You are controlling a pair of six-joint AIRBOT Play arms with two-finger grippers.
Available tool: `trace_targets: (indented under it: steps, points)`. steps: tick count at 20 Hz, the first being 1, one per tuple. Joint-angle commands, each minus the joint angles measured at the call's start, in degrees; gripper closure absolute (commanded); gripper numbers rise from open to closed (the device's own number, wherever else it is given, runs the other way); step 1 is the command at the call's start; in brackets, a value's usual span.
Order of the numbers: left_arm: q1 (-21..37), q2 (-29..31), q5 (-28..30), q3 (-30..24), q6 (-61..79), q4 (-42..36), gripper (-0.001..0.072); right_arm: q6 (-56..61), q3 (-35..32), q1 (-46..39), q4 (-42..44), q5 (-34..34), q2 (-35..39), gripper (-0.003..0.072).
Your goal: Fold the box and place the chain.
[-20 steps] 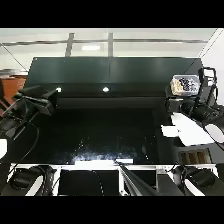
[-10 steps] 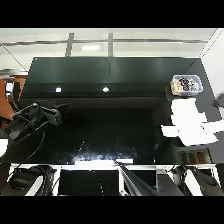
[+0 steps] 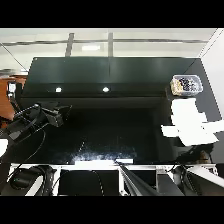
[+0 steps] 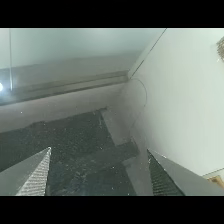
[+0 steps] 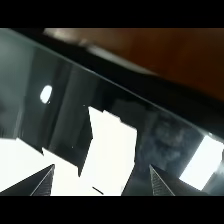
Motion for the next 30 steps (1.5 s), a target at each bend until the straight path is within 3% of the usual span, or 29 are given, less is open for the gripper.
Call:
trace_targets:
  steps: [1, 4, 8, 12, 23, 24, 25, 28, 29, 30]
  points:
    - [0.0, 0.0, 0.3, 0.0, 0.7, 0.8, 0.0012, -16.0, 8.6, -3.1, 7.1, 12.8, -13.9, -0.0009]
    - [0.0, 0.0, 0.3, 0.0, 0.7, 0.8, 0.0013, -18.7, 15.0, -3.1, 5.1, 21.6, -23.1, -0.0009]
    - [0.0, -0.1, 0.4, 0.0, 0.5, 0.8, 0.0012, -20.5, 20.4, -2.2, 7.0, 19.3, -29.8, -0.001]
    - [0.1, -0.1, 0.3, 0.0, 0.3, 0.9, 0.0012, -21.5, 24.7, 2.8, 7.5, 25.7, -35.8, -0.001]
    - [0.1, -0.1, 0.3, 0.0, 0.2, 0.9, 0.0012, -22.3, 24.6, 6.4, 0.5, 29.2, -38.6, -0.0007]
    - [0.1, -0.1, 0.3, 0.0, 0.1, 0.9, 0.0012, -22.6, 24.6, 6.4, 0.5, 29.3, -38.6, 0.0117]
    - [0.1, -0.1, 0.2, 0.0, 0.1, 0.9, 0.0012, -22.9, 24.6, 6.4, 0.4, 29.6, -38.6, 0.0161]
    - [0.1, -0.1, 0.2, 0.0, 0.1, 0.9, 0.0012, -23.2, 24.6, 6.4, -0.3, 30.1, -38.6, 0.0166]
    - [0.1, -0.1, 0.2, 0.0, 0.2, 0.9, 0.0012, -23.7, 24.6, 6.4, -0.5, 30.1, -38.6, 0.0331]
    - [0.1, -0.1, 0.2, 0.0, 0.2, 0.9, 0.0012, -23.9, 24.6, 6.4, -0.6, 30.1, -38.6, 0.0373]
